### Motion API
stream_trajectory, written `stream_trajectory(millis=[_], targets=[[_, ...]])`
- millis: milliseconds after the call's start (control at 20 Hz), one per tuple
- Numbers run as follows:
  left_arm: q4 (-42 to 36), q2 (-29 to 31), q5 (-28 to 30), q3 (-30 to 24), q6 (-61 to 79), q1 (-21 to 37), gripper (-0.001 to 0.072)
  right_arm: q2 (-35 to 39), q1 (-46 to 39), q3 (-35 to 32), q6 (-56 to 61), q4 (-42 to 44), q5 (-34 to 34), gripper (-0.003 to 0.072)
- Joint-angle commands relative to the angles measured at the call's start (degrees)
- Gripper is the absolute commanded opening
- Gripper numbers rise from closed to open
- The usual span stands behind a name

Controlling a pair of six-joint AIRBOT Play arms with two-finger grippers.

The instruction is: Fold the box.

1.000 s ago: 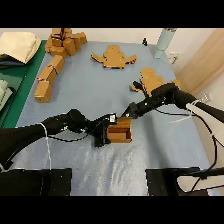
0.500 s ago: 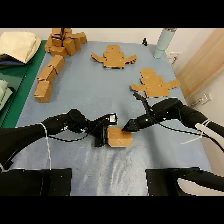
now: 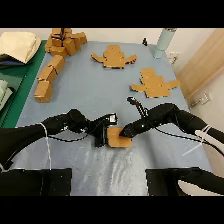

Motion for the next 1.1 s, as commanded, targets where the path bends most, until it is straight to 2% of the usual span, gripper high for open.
stream_trajectory(millis=[0, 250, 450, 700, 900, 1050], targets=[[0.0, 0.0, 0.0, 0.1, 0.0, 0.0, 0.0447, 3.3, 2.9, 0.0, 0.6, -4.3, 2.8, 0.0006], [0.0, 0.0, 0.0, 0.1, -0.1, 0.0, 0.0448, 11.5, 9.9, -0.1, 1.0, -16.0, 8.8, 0.0006], [0.0, 0.0, 0.0, 0.1, -0.1, 0.0, 0.0447, 15.8, 18.9, -0.1, 1.0, -29.1, 17.2, 0.0007], [0.0, 0.0, 0.0, 0.1, 0.0, 0.0, 0.0447, 16.5, 25.7, -0.5, 1.0, -38.9, 20.4, 0.0007], [0.0, 0.0, 0.0, 0.1, 0.0, 0.0, 0.0447, 16.5, 29.7, -4.0, 1.0, -45.7, 25.4, 0.0007], [0.0, 0.0, 0.0, 0.1, 0.0, 0.0, 0.0448, 16.7, 32.2, -5.6, 1.0, -48.0, 26.9, 0.0007]])
